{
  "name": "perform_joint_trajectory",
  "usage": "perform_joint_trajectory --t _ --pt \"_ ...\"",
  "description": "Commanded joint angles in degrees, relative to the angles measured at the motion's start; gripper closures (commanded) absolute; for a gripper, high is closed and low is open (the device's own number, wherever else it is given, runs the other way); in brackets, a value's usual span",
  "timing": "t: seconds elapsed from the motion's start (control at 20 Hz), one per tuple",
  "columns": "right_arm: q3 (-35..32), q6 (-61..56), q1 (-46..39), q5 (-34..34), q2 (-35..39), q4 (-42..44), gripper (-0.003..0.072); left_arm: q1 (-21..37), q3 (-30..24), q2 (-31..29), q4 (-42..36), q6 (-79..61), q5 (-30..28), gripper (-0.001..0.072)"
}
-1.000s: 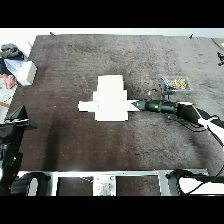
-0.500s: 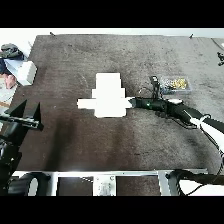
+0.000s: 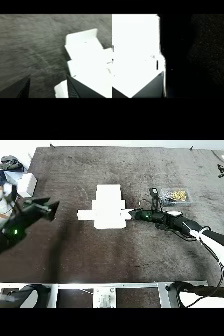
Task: Fold the box and place the chain.
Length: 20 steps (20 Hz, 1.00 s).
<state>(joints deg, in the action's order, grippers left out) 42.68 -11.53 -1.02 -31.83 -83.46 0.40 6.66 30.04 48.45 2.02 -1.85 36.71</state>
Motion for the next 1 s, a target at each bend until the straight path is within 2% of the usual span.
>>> perform_joint_trajectory --t 0.0,0.15,0.35,0.5,0.6,0.75,0.95 --pt "0.04 -0.02 0.04 0.11 -0.02 -0.02 0.0695 0.04 15.19 20.11 2.78 5.05 11.82 0.0214" --pt "0.04 0.02 0.04 0.15 -0.02 -0.13 0.0694 -1.38 30.49 34.34 8.63 14.60 19.78 0.0215" --pt "0.04 0.00 0.04 0.13 -0.02 -0.15 0.0694 -8.98 51.17 49.35 23.93 31.58 21.90 0.0215" --pt "0.04 0.00 0.04 0.15 -0.02 -0.15 0.0694 -12.20 66.36 60.74 26.60 38.51 31.26 0.0215" --pt "0.04 0.00 0.04 0.13 -0.02 -0.15 0.0694 -13.35 74.29 66.90 27.02 41.55 35.34 0.0215" --pt "0.04 0.00 0.04 0.15 -0.02 -0.15 0.0694 -13.88 80.89 72.89 28.04 44.11 38.80 0.0214" --pt "0.04 0.00 0.02 -0.28 -0.02 -0.13 0.0694 -14.14 82.86 76.72 27.85 44.78 40.11 0.0215"
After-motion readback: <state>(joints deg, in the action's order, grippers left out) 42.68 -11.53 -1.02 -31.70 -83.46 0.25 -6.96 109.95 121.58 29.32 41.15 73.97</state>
